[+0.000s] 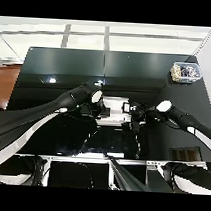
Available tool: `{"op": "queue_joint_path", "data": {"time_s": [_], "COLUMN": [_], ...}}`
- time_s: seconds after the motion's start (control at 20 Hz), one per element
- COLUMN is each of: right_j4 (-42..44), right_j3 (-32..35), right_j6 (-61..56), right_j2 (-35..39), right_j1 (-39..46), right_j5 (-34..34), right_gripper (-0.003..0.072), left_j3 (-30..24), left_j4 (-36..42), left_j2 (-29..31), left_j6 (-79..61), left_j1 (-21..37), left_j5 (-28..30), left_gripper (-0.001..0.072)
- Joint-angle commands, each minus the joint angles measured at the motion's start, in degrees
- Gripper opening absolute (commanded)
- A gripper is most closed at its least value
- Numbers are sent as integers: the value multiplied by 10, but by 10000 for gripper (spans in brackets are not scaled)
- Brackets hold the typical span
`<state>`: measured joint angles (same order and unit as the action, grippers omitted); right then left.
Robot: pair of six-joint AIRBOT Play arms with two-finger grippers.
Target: Fold the box and place the chain.
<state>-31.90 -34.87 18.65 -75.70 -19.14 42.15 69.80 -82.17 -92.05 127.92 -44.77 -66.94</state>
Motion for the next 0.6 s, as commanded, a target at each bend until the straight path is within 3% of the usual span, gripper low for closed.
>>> {"op": "queue_joint_path", "data": {"time_s": [0.0,0.2,0.25,0.3,0.55], "right_j4": [0,5,13,14,-79], "right_j3": [0,0,0,0,-1], "right_j6": [0,-28,-34,-44,-77], "right_j2": [0,2,3,6,73], "right_j1": [0,0,0,0,4], "right_j5": [1,15,15,14,23], "right_gripper": [128,132,358,637,648], "left_j3": [1,1,1,1,1], "left_j4": [8,8,8,8,6], "left_j2": [0,0,0,0,0], "left_j6": [0,-2,-2,-2,-2], "left_j1": [0,0,0,0,0], "left_j5": [4,4,2,0,-12], "left_gripper": [25,25,25,25,25]}}
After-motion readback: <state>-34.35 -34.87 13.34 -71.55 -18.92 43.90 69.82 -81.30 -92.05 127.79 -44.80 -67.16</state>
